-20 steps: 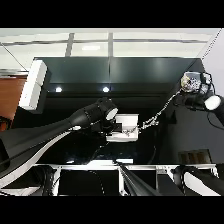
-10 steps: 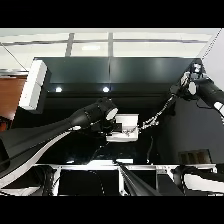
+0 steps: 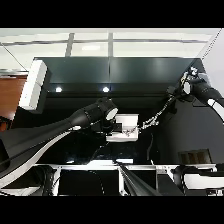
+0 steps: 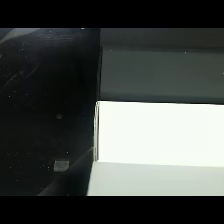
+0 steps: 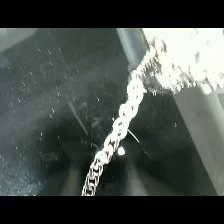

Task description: Fold the box and place the chain.

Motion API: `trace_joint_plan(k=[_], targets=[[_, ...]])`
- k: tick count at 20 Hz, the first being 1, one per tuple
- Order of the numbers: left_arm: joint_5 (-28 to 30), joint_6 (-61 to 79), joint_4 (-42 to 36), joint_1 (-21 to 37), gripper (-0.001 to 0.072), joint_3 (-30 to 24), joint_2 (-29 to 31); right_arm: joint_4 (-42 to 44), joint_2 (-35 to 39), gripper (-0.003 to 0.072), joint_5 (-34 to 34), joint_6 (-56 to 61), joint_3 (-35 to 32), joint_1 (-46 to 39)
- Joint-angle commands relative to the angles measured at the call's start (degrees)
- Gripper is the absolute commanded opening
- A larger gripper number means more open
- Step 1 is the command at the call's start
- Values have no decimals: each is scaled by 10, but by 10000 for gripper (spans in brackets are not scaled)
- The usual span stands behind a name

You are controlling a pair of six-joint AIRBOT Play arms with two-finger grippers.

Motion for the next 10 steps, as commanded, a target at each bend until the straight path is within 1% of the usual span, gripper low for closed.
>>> trace_joint_plan(k=[1,2,3,7,10], targets=[[0,0,0,0,33,0,0,12,-3,179,0,4,0,-3],[0,0,0,0,34,0,0,12,-3,63,3,3,0,-3],[0,0,0,0,34,0,0,12,-2,13,8,2,0,-3],[0,0,0,0,34,0,0,12,21,12,26,-55,3,-3],[0,0,0,0,34,0,0,13,87,4,39,-108,3,-3]])
